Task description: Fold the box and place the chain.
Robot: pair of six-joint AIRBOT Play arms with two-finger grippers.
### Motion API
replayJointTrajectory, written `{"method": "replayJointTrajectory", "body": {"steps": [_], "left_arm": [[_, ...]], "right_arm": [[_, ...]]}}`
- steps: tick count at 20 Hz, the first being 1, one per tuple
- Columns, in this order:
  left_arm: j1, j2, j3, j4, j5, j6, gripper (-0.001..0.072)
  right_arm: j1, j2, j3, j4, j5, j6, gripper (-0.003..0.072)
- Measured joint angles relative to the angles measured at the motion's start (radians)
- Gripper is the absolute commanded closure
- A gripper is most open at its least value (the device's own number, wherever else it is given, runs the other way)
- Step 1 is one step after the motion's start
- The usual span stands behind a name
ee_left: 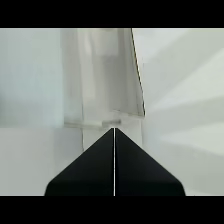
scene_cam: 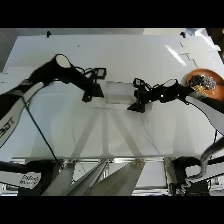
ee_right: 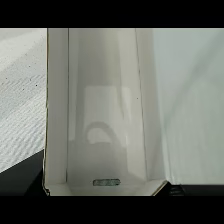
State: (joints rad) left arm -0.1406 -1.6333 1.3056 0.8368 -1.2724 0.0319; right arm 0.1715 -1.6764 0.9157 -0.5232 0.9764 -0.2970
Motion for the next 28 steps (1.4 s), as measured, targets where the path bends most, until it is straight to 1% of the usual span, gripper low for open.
{"method": "replayJointTrajectory", "body": {"steps": [4, 6, 8, 12, 14, 16, 18, 22, 28], "left_arm": [[0.077, 0.107, 0.000, 0.079, -0.023, -0.283, 0.0706], [0.117, 0.139, -0.002, 0.116, -0.035, -0.440, 0.0706], [0.151, 0.154, -0.025, 0.133, -0.018, -0.608, 0.0706], [0.185, 0.166, -0.135, 0.159, 0.104, -0.861, 0.0707], [0.191, 0.166, -0.192, 0.208, 0.182, -0.972, 0.0707], [0.193, 0.160, -0.222, 0.256, 0.233, -1.069, 0.0707], [0.186, 0.149, -0.240, 0.286, 0.266, -1.134, 0.0707], [0.151, 0.109, -0.254, 0.308, 0.300, -1.188, 0.0706], [0.118, 0.060, -0.258, 0.303, 0.311, -1.210, 0.0706]], "right_arm": [[0.000, 0.000, 0.000, 0.000, 0.000, 0.000, 0.0191], [0.000, 0.000, 0.000, 0.000, 0.000, 0.000, 0.0191], [0.000, 0.000, 0.000, 0.000, 0.000, 0.000, 0.0191], [0.000, 0.000, 0.000, 0.000, 0.000, 0.000, 0.0191], [0.000, 0.000, 0.000, 0.000, 0.000, 0.000, 0.0191], [0.000, 0.000, 0.000, 0.000, 0.000, 0.000, 0.0191], [0.000, 0.000, 0.000, 0.000, 0.000, 0.000, 0.0191], [0.000, 0.000, 0.000, 0.000, 0.000, 0.000, 0.0191], [0.000, 0.000, 0.000, 0.000, 0.000, 0.000, 0.0191]]}}
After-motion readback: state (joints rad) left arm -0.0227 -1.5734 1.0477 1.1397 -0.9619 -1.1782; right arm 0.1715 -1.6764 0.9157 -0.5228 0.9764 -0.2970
